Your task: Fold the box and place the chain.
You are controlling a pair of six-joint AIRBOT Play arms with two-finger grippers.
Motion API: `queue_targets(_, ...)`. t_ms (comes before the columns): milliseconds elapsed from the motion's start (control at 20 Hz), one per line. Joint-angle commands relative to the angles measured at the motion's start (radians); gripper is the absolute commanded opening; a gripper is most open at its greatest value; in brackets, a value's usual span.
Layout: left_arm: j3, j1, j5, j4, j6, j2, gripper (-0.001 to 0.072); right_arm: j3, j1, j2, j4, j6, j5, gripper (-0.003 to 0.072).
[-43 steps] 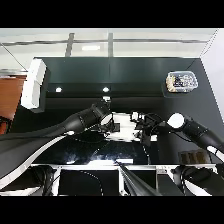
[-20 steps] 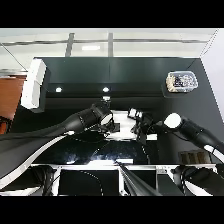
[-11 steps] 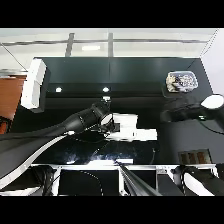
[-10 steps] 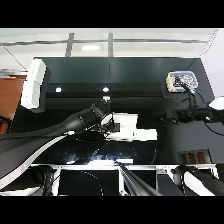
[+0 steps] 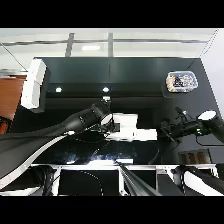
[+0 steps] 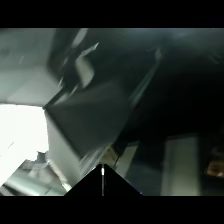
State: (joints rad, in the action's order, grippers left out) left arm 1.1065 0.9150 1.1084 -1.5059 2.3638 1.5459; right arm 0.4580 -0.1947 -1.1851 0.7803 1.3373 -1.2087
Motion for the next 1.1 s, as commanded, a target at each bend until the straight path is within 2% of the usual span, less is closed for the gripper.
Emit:
queue_targets(0, 0.000, 0.000, 0.000, 0.000, 0.000, 0.001, 0.0031, -0.019, 0.088, -0.055, -0.156, -0.108, 0.007, 0.0012)
queue_targets(150, 0.000, 0.000, 0.000, 0.000, 0.000, 0.001, 0.0030, -0.018, 0.151, -0.056, -0.199, -0.166, 0.042, 0.0012)
queue_targets(250, 0.000, 0.000, 0.000, 0.000, 0.000, 0.001, 0.0030, -0.006, 0.161, -0.056, -0.265, -0.254, 0.005, 0.0016)
queue_targets(300, 0.000, 0.000, 0.000, 0.000, 0.000, 0.001, 0.0030, 0.008, 0.158, -0.056, -0.304, -0.293, -0.024, 0.0085)
queue_targets(350, 0.000, 0.000, -0.001, 0.000, 0.000, 0.001, 0.0030, 0.031, 0.158, -0.056, -0.313, -0.299, -0.043, 0.0393)
queue_targets(400, 0.000, 0.000, -0.002, 0.000, 0.000, 0.001, 0.0030, 0.057, 0.158, -0.056, -0.304, -0.299, -0.055, 0.0658)
queue_targets(600, 0.000, 0.000, -0.001, -0.001, 0.000, 0.001, 0.0030, 0.125, 0.191, -0.056, -0.315, -0.298, -0.080, 0.0662)
queue_targets(750, 0.000, 0.000, 0.000, -0.001, 0.000, 0.001, 0.0030, 0.158, 0.298, -0.056, -0.290, -0.253, -0.006, 0.0660)
queue_targets(900, 0.000, 0.000, 0.000, -0.001, 0.000, 0.001, 0.0031, 0.195, 0.411, -0.056, -0.200, -0.166, 0.094, 0.0660)
queue_targets(1050, 0.000, 0.000, 0.000, -0.001, 0.000, 0.001, 0.0030, 0.230, 0.494, -0.056, -0.033, 0.014, 0.160, 0.0659)
